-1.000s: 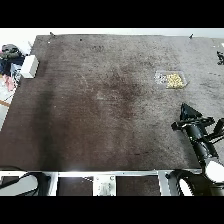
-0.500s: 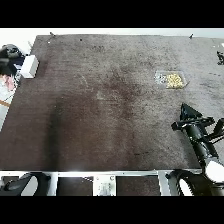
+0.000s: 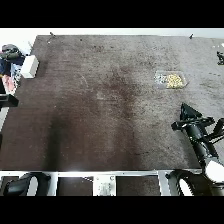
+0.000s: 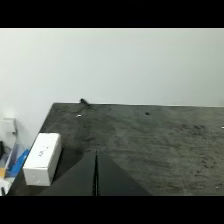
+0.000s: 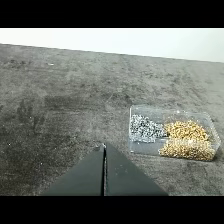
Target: Fold the box and place the chain.
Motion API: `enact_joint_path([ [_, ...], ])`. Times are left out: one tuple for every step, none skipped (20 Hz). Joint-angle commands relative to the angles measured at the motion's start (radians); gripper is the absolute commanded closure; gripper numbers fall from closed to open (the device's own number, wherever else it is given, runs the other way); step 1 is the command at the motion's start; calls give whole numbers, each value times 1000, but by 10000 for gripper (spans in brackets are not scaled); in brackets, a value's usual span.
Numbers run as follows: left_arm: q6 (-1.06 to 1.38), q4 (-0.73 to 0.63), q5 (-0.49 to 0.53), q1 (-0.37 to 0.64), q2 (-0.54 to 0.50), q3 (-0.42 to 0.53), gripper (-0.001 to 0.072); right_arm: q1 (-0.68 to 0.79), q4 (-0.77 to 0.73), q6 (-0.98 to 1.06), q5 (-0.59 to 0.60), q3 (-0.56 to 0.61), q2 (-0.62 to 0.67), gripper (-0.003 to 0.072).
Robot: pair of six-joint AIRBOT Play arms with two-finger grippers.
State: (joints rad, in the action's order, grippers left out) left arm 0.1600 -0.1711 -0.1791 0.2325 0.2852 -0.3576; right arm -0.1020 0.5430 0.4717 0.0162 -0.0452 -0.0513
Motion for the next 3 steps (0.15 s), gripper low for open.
enact_joint_path([
  [-6, -2, 78, -1, -43, 34, 702, -1, 0, 0, 0, 0, -1, 670],
  [-6, -2, 91, -1, -39, 34, 701, -1, 0, 0, 0, 0, -1, 670],
  [-6, -2, 94, -1, -39, 34, 701, -1, 0, 0, 0, 0, -1, 670],
])
